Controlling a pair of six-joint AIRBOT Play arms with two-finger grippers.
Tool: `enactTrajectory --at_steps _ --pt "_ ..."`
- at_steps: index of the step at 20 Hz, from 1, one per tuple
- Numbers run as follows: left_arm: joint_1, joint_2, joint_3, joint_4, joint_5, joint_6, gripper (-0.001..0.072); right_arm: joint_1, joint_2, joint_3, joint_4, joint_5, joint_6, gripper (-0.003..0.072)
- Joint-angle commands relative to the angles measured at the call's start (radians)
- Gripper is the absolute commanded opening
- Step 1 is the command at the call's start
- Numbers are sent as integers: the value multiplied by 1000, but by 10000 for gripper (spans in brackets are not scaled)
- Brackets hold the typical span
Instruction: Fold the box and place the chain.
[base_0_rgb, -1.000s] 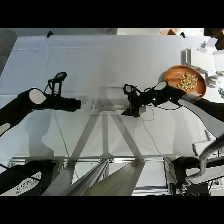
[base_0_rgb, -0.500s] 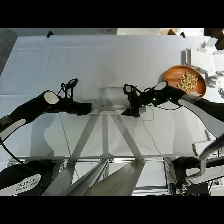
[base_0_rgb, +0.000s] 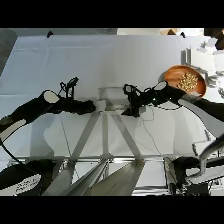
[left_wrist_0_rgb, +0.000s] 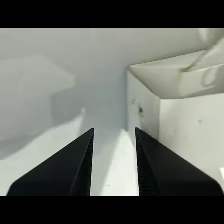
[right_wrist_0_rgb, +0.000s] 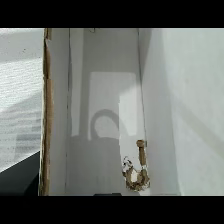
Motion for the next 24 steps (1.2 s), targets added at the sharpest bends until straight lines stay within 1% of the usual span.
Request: enactTrajectory --at_steps 1,4,9,15,18,24 --pt "1 49 0 -22 19 14 298 0 1 -1 0 0 0 526" --pt "-11 64 0 -19 35 29 298 0 1 -1 0 0 0 526" --pt "-74 18 0 -13 61 29 300 0 1 -1 0 0 0 526" --pt "-68 20 0 20 63 28 300 0 1 -1 0 0 0 526" --pt "-66 43 0 70 62 5 298 0 1 -1 0 0 0 526" --pt "-41 106 0 92 54 6 299 0 1 -1 0 0 0 526"
